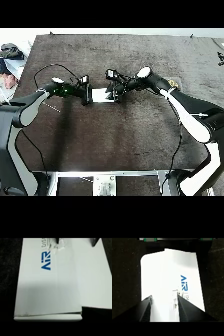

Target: Fold the box and place the chain.

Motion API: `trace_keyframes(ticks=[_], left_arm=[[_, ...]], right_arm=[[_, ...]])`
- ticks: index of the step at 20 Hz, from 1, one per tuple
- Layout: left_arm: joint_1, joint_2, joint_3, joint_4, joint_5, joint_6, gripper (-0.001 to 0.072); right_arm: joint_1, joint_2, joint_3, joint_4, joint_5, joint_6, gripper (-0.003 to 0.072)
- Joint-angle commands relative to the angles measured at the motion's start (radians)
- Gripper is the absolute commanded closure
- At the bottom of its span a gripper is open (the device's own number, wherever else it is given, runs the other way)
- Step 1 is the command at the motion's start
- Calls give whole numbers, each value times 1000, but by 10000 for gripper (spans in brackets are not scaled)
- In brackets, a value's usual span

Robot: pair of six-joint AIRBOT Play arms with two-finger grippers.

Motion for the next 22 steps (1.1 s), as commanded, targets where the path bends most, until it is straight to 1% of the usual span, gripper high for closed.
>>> trace_keyframes(ticks=[1, 3, 6, 10, 14, 15, 16, 22], left_arm=[[0, -1, 0, 0, 0, 0, 242], [0, -1, 0, 0, 0, 0, 243], [0, -1, 0, 0, 0, 0, 243], [0, 0, 0, 0, 0, 0, 242], [0, -1, 0, 1, 0, 0, 242], [0, -1, 0, 0, 0, 0, 243], [0, -1, 0, 0, 0, 0, 243], [0, -1, 0, 0, 0, 0, 243]], right_arm=[[0, -11, 0, -1, -48, -11, 314], [0, -11, 0, 0, -87, -30, 314], [1, -10, 2, 0, -97, -35, 314], [0, 23, 3, 21, -100, -60, 315], [0, 45, 5, 22, -139, -104, 316], [1, 45, 5, 22, -138, -105, 367], [0, 45, 4, 22, -138, -104, 460], [0, 42, 4, 21, -138, -103, 459]])
